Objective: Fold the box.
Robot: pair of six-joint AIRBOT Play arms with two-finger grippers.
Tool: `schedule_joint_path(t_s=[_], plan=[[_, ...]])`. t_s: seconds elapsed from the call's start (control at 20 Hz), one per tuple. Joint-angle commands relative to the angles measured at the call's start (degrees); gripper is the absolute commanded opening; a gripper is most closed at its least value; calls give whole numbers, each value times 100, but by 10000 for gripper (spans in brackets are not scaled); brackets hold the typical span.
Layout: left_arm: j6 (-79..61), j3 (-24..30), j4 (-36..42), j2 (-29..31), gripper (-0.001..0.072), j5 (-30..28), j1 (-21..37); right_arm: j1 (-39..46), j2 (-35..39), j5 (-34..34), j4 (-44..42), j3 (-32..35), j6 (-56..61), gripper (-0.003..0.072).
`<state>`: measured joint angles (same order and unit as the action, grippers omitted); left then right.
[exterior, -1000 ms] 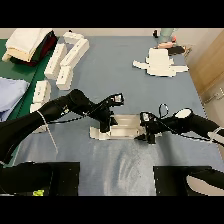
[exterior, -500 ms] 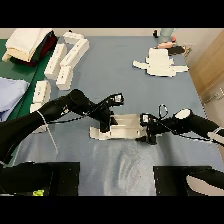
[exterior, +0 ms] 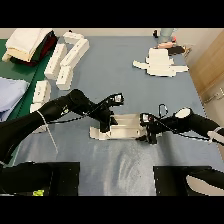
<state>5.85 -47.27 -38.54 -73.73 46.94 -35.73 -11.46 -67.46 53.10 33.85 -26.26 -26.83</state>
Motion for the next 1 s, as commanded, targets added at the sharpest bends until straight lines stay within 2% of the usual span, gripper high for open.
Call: schedule_joint_path(t_s=[0.0,0.15,0.25,0.5,0.6,0.85,0.9,0.95], plan=[[0,-4,0,2,17,0,0,-7,4,103,-72,-22,2,589],[0,-4,0,2,17,0,0,-7,39,179,-177,-22,2,591],[0,-4,0,2,17,0,0,-7,70,166,-190,-22,46,652],[0,-4,0,2,17,0,0,-7,61,46,-107,-13,138,644],[0,-4,0,2,17,0,0,-7,46,46,-24,-13,138,589],[0,-4,0,2,17,0,0,-7,26,-120,26,-7,133,577],[0,-4,0,2,17,0,0,-7,26,-114,26,-4,133,560],[0,-4,0,2,17,0,0,-9,26,-109,20,-4,133,510]])
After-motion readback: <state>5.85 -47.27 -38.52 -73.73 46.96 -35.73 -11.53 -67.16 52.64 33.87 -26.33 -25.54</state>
